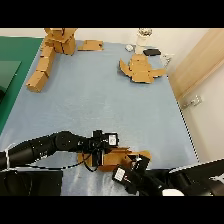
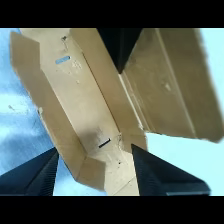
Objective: Fold the box.
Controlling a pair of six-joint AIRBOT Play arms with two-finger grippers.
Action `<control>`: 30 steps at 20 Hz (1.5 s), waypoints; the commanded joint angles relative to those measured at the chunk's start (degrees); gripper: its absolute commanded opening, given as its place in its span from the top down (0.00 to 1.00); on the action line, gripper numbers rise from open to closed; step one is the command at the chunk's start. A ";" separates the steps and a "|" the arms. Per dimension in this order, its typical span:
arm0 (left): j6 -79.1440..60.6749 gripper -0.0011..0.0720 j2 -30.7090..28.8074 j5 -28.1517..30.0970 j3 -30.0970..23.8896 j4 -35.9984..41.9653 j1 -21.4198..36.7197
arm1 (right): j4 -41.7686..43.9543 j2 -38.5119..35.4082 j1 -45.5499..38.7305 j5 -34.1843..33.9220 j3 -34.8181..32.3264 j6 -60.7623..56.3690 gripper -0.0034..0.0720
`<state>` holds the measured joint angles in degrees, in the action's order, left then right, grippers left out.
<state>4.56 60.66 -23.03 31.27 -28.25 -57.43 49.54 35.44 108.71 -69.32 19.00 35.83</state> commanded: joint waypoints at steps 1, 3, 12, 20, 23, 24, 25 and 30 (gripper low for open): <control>-0.02 0.97 0.00 -0.09 0.04 -0.02 0.00 | -0.11 -8.52 -0.28 1.05 -3.08 4.31 0.01; -0.02 0.97 0.00 -0.04 0.04 -0.02 0.00 | -1.22 -14.08 -0.28 2.05 -5.44 4.83 0.01; -0.02 0.97 0.00 -0.07 0.04 -0.02 0.00 | -2.62 -20.41 -5.64 3.08 -6.51 4.61 0.01; -0.02 0.97 0.00 -0.07 0.04 -0.02 0.00 | 3.48 -17.86 -15.80 11.19 -6.45 6.25 0.01; -0.02 0.97 0.00 -0.04 0.04 -0.02 0.00 | 5.66 -14.05 -19.34 14.62 -6.45 9.29 0.01; -0.02 0.97 0.00 -0.07 0.04 -0.02 0.00 | 6.14 -13.07 -20.37 15.82 -6.32 11.06 0.01; -0.02 0.97 0.00 -0.07 0.04 -0.02 0.00 | 6.67 -12.22 -21.62 16.41 -5.79 13.46 0.01; -0.02 0.97 0.00 -0.07 0.04 -0.02 0.00 | 11.39 -11.85 -26.82 14.10 -2.34 29.83 0.01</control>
<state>4.54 60.66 -23.05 31.24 -28.27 -57.43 57.98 23.05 84.64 -54.65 15.27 56.29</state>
